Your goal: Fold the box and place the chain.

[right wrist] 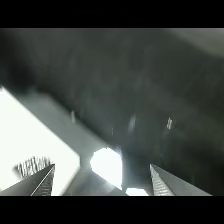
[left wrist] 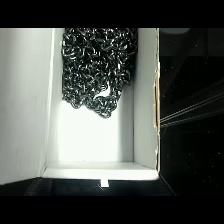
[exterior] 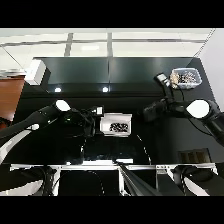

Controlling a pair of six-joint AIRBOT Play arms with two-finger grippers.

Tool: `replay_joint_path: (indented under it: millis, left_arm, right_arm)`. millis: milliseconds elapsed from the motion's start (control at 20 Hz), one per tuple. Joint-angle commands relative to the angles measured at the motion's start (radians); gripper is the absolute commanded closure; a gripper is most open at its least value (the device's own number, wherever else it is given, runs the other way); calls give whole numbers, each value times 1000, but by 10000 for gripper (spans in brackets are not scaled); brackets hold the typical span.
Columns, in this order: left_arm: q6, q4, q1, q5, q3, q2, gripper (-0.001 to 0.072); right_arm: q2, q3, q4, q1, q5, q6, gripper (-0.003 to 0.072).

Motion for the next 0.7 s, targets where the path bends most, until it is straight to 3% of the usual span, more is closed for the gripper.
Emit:
replay_joint_path:
  millis: [0, 250, 500, 650]
  left_arm:
    - [-1, 0, -2, 4, 0, 0, 320]
    - [-53, -16, -2, 58, 1, 0, 320]
    - [-61, -18, -2, 50, 1, 0, 320]
    - [-61, -18, -2, 49, 1, 0, 320]
  right_arm:
    - [-66, 28, 163, 13, -166, 57, -19]
    - [-233, 113, 187, 113, -134, -95, -19]
    - [-224, 180, 162, 117, 38, -468, -18]
    - [-228, 183, 100, 117, 138, -571, -18]
